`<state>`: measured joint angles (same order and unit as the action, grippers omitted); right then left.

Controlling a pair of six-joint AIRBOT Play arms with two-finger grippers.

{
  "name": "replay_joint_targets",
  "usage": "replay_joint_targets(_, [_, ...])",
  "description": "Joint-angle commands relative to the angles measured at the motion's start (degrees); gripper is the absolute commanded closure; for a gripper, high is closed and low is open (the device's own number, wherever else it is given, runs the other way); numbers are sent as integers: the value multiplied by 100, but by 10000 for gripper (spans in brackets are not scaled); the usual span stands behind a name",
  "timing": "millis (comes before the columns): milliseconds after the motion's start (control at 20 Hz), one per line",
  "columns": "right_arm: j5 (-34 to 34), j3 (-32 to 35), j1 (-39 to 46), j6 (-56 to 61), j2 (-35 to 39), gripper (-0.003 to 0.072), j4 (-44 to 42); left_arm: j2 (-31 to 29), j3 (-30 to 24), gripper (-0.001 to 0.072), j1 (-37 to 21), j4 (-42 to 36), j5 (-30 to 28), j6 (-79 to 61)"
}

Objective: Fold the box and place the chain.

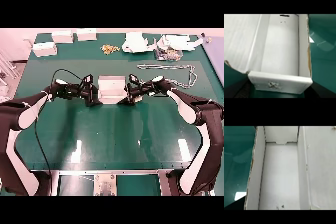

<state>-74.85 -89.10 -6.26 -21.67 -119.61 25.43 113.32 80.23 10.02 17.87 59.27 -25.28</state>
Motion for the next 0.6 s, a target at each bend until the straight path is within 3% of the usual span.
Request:
replay_joint_targets(0, [-15, 0, -7, 0, 0, 105, 4, 15, 0, -11, 35, -94, -63, -90])
replay_joint_targets(550, [-15, 0, -7, 0, 0, 105, 4, 122, 2, -9, 46, -420, -22, -387])
